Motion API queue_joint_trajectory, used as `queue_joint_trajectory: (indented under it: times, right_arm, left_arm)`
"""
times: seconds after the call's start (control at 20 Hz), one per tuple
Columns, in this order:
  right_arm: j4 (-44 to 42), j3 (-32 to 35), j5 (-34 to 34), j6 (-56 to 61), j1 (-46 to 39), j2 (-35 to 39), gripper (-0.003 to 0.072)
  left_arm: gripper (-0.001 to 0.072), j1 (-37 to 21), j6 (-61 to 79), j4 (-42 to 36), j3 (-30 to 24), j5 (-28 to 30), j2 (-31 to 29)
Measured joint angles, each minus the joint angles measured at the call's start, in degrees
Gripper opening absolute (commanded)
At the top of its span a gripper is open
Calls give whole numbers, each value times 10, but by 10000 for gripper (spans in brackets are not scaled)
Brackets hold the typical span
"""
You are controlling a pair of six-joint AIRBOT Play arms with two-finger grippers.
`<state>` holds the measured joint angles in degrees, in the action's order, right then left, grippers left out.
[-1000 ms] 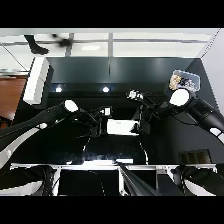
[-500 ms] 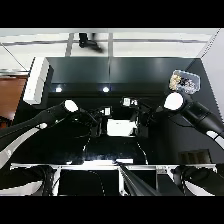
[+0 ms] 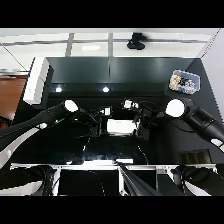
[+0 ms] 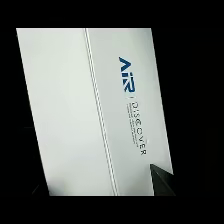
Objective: Fold the box and place the chain.
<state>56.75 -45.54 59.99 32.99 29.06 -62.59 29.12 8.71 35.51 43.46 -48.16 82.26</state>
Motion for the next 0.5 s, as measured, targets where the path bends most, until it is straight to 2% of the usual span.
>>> queue_joint_trajectory:
  times: [0.25,0.5]
  right_arm:
    - [2,8,-32,5,0,5,720]
    - [-8,-13,-20,11,0,6,720]
  left_arm:
    - [351,0,0,0,0,0,0]
    - [351,0,0,0,0,-1,0]
